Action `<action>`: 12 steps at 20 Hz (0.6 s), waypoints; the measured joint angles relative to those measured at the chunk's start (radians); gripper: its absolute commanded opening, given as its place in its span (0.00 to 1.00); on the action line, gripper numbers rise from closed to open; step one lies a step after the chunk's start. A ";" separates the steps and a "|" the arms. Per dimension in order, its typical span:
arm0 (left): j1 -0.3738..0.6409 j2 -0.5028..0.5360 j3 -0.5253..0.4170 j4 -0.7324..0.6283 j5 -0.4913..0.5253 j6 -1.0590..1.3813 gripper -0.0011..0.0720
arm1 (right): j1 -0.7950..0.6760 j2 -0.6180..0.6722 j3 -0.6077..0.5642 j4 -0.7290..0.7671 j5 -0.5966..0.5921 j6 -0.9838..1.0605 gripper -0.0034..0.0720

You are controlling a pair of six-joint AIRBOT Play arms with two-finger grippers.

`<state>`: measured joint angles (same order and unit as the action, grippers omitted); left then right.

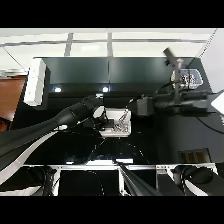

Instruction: Fold the box and place the chain.

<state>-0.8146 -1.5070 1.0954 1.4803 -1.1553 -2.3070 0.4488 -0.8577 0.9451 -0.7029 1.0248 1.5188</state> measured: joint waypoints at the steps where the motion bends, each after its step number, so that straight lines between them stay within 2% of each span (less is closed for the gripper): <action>1: 0.000 0.000 0.000 0.000 0.000 0.000 0.05 | 0.010 -0.012 -0.019 -0.005 -0.007 0.002 0.07; 3: 0.000 0.000 0.000 0.000 0.000 0.000 0.05 | 0.038 -0.043 -0.059 -0.040 -0.030 0.023 0.07; 4: 0.000 0.000 0.000 0.000 0.000 0.000 0.05 | 0.054 -0.060 -0.076 -0.059 -0.051 0.035 0.21; 5: 0.000 0.000 0.000 0.000 0.001 0.000 0.05 | 0.069 -0.079 -0.091 -0.077 -0.079 0.053 0.56; 6: 0.000 0.000 0.000 0.000 0.001 0.000 0.05 | 0.082 -0.096 -0.101 -0.093 -0.103 0.059 0.61; 9: 0.000 0.000 0.000 0.000 0.002 0.000 0.05 | 0.082 -0.122 -0.117 -0.135 -0.134 0.076 0.61; 12: 0.000 0.000 0.000 0.000 0.002 0.000 0.05 | 0.005 -0.097 -0.121 -0.198 -0.101 0.084 0.61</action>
<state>-0.8146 -1.5070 1.0954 1.4803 -1.1530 -2.3070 0.4541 -0.9550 0.8246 -0.9005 0.9234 1.6024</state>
